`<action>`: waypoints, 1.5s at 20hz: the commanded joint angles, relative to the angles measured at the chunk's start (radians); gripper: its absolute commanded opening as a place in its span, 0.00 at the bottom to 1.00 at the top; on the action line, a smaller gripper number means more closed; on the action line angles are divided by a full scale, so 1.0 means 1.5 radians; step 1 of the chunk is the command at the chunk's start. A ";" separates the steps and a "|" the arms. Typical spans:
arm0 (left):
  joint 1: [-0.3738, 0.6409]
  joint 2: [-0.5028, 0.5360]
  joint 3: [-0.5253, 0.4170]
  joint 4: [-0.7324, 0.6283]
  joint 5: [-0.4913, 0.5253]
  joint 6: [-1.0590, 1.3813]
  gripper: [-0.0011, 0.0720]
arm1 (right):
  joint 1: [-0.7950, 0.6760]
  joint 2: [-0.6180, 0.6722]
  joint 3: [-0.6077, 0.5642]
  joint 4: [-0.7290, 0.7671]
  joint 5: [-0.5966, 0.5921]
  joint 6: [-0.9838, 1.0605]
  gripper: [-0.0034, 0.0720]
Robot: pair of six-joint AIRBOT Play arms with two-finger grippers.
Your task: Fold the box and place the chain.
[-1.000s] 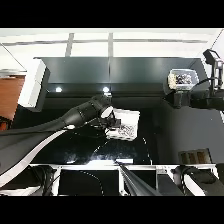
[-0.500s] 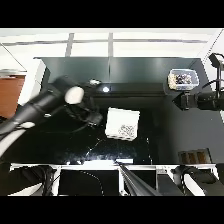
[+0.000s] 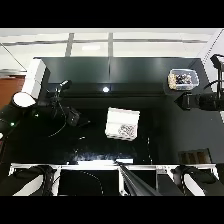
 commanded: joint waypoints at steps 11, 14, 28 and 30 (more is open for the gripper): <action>-0.094 -0.214 0.064 -0.033 -0.007 0.642 1.00 | 0.000 -0.001 -0.001 -0.002 -0.007 0.053 0.83; -0.116 -0.240 0.068 -0.043 -0.008 0.636 1.00 | 0.000 -0.001 -0.001 0.000 -0.011 0.062 0.83; -0.199 -0.268 0.106 -0.056 0.043 0.583 1.00 | 0.000 -0.002 -0.004 0.003 -0.042 0.068 0.83; -0.199 -0.269 0.107 -0.056 0.042 0.582 1.00 | 0.000 -0.002 -0.010 0.002 -0.043 0.068 0.83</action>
